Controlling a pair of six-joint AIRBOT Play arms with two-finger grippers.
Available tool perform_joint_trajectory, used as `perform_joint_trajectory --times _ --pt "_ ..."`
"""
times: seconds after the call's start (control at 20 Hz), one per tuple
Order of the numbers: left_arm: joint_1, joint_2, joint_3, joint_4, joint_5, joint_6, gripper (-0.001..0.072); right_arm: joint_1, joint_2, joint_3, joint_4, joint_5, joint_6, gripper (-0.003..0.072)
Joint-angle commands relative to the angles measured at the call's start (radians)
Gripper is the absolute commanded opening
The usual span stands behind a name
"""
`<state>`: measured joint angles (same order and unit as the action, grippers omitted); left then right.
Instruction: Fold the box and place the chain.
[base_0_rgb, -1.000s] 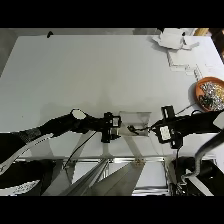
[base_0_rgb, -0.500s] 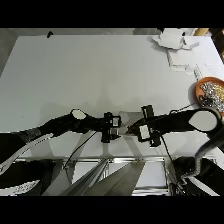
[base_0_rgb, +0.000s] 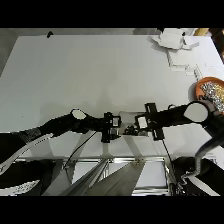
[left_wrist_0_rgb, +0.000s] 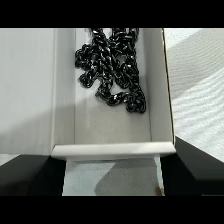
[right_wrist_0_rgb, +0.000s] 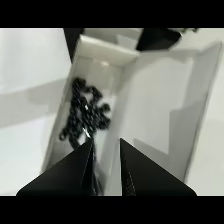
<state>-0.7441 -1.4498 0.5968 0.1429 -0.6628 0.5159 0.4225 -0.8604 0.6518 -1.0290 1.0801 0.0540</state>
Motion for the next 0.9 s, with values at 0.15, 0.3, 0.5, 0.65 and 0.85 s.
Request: perform_joint_trajectory --times 0.15,0.3,0.5,0.65,0.85 --pt "0.0 0.001 0.0 0.0 0.0 0.0 0.0276 -0.385 0.055 0.006 -0.05 0.033 -0.157 0.0194" --pt "0.0 0.001 0.0 0.0 0.0 0.0 0.0276 -0.51 -0.014 0.006 -0.115 0.013 -0.228 0.0173" --pt "0.0 0.001 0.0 0.0 0.0 0.0 0.0276 -0.522 -0.181 0.006 -0.221 -0.034 -0.275 0.0174" --pt "0.0 0.001 0.0 0.0 0.0 0.0 0.0276 -0.522 -0.282 0.006 -0.297 -0.053 -0.277 0.0175" --pt "0.0 0.001 0.0 0.0 0.0 0.0 0.0276 -0.522 -0.34 0.006 -0.311 -0.081 -0.327 0.0175"
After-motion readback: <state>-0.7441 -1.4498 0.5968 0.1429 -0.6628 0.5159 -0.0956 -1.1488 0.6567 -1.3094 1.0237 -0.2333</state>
